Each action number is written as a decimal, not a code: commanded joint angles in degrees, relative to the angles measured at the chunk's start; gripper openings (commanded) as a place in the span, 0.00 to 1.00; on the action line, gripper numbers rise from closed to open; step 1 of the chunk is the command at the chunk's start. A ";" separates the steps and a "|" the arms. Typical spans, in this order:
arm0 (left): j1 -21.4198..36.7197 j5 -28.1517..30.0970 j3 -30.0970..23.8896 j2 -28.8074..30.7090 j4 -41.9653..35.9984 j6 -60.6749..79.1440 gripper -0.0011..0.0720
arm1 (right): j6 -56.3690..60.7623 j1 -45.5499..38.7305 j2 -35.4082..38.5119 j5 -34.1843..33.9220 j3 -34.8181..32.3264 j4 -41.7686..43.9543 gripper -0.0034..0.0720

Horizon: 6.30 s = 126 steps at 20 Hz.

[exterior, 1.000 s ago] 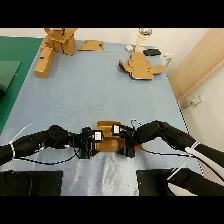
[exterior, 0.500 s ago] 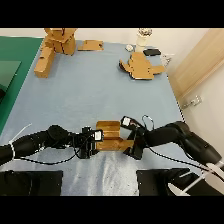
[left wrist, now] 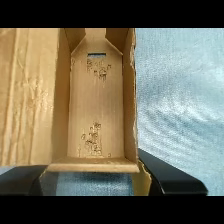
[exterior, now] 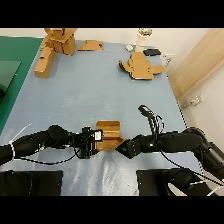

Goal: Fold the box.

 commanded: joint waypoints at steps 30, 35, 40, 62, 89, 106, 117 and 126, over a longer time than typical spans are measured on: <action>-0.04 -0.04 0.04 -0.04 0.02 0.02 0.82 | -5.84 -0.22 -43.21 18.03 12.87 2.54 0.05; -0.04 -0.02 0.04 -0.02 0.00 0.02 0.82 | -9.03 -1.11 -33.77 13.33 14.53 -3.48 0.05; -0.04 -0.09 0.04 -0.04 0.02 0.02 0.82 | -9.01 -0.59 -18.25 -5.99 13.77 -17.00 0.05; -0.04 -0.22 0.04 -0.02 0.00 0.02 0.82 | -62.51 4.61 -17.68 14.03 -0.68 -9.84 0.46; -0.04 -0.22 0.04 -0.02 0.02 0.02 0.82 | 6.71 7.67 -9.84 -12.83 6.56 -53.77 0.46; -0.04 -0.22 0.04 -0.04 0.02 0.02 0.82 | 7.96 -11.02 -12.33 3.32 -7.54 -17.62 0.05; -0.04 -0.24 0.04 -0.04 0.00 0.02 0.82 | 3.23 -10.95 -8.31 2.86 -7.61 -15.28 0.05; -0.04 -0.35 0.04 -0.02 0.02 0.02 0.82 | -8.90 -10.95 -12.55 6.05 -7.56 -7.04 0.05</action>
